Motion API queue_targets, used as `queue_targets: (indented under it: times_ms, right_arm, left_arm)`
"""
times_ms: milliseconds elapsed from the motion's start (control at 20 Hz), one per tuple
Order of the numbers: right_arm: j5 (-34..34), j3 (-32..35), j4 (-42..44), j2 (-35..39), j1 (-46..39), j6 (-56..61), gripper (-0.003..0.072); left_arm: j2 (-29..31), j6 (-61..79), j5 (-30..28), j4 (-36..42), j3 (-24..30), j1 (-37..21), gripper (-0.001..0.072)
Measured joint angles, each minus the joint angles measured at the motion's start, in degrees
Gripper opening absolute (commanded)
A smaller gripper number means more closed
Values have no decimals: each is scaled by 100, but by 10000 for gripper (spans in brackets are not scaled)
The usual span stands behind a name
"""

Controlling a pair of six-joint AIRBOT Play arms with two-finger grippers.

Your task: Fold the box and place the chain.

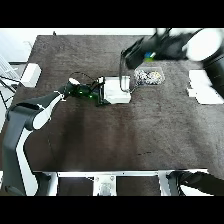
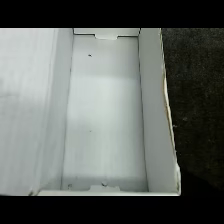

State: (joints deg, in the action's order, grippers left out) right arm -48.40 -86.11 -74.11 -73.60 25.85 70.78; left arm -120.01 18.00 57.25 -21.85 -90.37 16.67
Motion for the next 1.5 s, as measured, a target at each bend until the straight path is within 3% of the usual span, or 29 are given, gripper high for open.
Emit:
queue_targets:
  times_ms: [200,250,300,350,600,850,1050,1500]
  right_arm:
    - [2015,1873,199,-411,57,20,6]
    - [2430,2173,282,-549,70,26,155]
    - [2761,2404,378,-675,90,39,411]
    - [3018,2551,439,-761,98,28,452]
    - [3644,2813,595,-629,-83,-39,455]
    - [3473,2861,645,-503,-1104,315,492]
    - [3014,2570,868,-1080,-1851,501,491]
    - [2074,1279,1353,-2549,-2129,39,455]
  left_arm:
    - [0,0,0,2,0,0,350]
    - [0,0,0,2,0,0,350]
    - [0,0,0,0,0,0,349]
    - [0,0,0,2,0,0,349]
    - [0,0,0,2,0,0,350]
    - [0,0,0,2,0,0,350]
    - [0,0,-2,2,0,0,350]
    - [0,0,-11,0,0,0,350]
